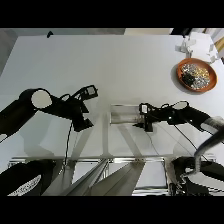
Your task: Fold the box and place the chain.
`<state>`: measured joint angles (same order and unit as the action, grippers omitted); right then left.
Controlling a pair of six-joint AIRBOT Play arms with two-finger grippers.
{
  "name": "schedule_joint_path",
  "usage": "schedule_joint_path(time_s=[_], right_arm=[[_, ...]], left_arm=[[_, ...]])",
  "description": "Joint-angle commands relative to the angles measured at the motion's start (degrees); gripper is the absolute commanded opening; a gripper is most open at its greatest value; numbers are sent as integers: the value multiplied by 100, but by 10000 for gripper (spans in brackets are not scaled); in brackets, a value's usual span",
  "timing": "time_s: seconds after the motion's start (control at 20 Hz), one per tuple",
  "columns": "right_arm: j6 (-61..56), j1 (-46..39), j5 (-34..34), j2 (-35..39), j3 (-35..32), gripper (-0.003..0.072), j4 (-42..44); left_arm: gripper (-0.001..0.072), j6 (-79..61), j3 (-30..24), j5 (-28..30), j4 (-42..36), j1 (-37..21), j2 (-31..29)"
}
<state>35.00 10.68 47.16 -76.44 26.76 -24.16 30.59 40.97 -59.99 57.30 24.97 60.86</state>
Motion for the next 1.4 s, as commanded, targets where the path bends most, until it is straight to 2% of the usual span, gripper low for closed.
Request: schedule_joint_path(time_s=[0.0,0.2,0.45,0.65,0.9,1.05,1.35], right_arm=[[-2,2,2,2,2,435,0],[-2,2,0,2,2,435,0],[-2,2,2,2,2,435,0],[-2,2,0,2,2,435,0],[-2,2,0,2,2,435,0],[-2,2,0,2,2,435,0],[-2,2,0,2,2,435,0]], left_arm=[[693,-2826,-592,949,-1272,-354,153],[693,-4579,-601,793,-2184,-343,992],[696,-5462,-601,748,-2586,-343,1768],[700,-6118,-599,732,-3226,-332,1919],[700,-6166,-597,1047,-3486,-162,2081],[700,-6168,-595,1453,-3773,52,2103],[700,-6168,-514,1482,-3864,87,2227]])
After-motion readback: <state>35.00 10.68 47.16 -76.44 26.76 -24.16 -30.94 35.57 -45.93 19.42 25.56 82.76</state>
